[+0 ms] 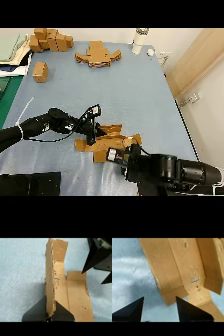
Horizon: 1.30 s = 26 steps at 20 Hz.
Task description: Fold the box.
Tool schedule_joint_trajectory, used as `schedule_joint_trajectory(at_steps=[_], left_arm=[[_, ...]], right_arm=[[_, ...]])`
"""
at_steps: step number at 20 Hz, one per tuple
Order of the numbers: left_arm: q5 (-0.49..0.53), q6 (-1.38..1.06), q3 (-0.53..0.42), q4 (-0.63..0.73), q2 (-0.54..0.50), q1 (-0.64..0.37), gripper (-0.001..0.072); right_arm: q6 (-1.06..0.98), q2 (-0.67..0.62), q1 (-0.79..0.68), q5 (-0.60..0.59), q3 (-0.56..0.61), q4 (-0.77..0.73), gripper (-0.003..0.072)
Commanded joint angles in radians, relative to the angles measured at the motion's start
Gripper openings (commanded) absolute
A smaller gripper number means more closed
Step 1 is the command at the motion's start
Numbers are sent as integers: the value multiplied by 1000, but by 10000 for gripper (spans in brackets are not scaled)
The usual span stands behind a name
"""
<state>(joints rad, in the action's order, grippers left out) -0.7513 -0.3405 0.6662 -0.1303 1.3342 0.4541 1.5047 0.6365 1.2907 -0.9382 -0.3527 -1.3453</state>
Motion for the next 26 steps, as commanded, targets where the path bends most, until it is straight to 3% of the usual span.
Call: schedule_joint_trajectory(at_steps=[1, 6, 10, 18, 19, 20, 21, 26], left_arm=[[0, 0, -1, 0, 0, 0, 11], [0, 0, -1, 0, 0, 0, 11], [0, 0, -1, 0, 0, 0, 12], [0, 0, -1, 0, 0, 0, 12], [0, 0, -1, 0, 0, 0, 12], [0, 0, -1, 0, 0, 0, 12], [0, 0, -1, 0, 0, 0, 12], [0, 0, -1, 0, 0, 0, 11]], right_arm=[[4, 61, 67, 64, 34, 161, 595], [-104, 134, 67, 145, 34, 326, 582], [-269, 129, 67, 145, 27, 454, 582], [-364, 85, 67, 126, 1, 416, 585], [-361, 85, 67, 117, 1, 423, 595], [-362, 83, 66, 108, 1, 442, 696], [-364, 72, 55, 106, 1, 445, 720], [-300, -18, -40, 120, 3, 430, 720]])
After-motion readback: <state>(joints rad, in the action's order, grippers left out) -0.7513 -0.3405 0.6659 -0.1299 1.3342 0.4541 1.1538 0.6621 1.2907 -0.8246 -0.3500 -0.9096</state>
